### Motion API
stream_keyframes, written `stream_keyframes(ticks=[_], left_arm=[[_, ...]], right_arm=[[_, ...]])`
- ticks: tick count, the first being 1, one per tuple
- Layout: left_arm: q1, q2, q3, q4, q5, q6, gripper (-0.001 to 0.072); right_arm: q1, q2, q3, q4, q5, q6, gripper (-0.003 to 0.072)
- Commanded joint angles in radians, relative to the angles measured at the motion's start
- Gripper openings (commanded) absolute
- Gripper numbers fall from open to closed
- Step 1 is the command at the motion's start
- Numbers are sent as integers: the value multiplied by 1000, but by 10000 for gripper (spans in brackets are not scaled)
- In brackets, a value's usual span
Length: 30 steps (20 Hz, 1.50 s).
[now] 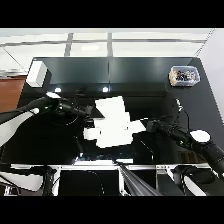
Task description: Fold the box and place the chain.
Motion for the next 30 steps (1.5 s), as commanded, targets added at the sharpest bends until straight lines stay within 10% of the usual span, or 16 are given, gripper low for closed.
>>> stream_keyframes(ticks=[1,8,10,19,22,24,25,30], left_arm=[[-27,-51,70,56,-126,68,687],[-98,-95,196,186,-173,118,667],[-101,-119,215,206,-166,102,460],[-131,-124,217,206,-174,95,395],[-134,-124,217,235,-180,95,26],[-129,-119,217,247,-203,93,25],[-126,-106,217,272,-203,81,24],[-164,127,158,375,-66,90,22]], right_arm=[[2,0,-1,-1,-2,0,20],[2,0,-1,-61,24,0,20],[2,0,-1,-71,25,0,20],[2,0,-1,-118,23,0,21],[2,0,0,-117,23,0,27],[0,0,4,-118,25,0,461],[0,0,19,-142,27,-1,558],[-81,0,321,-569,314,0,558]])
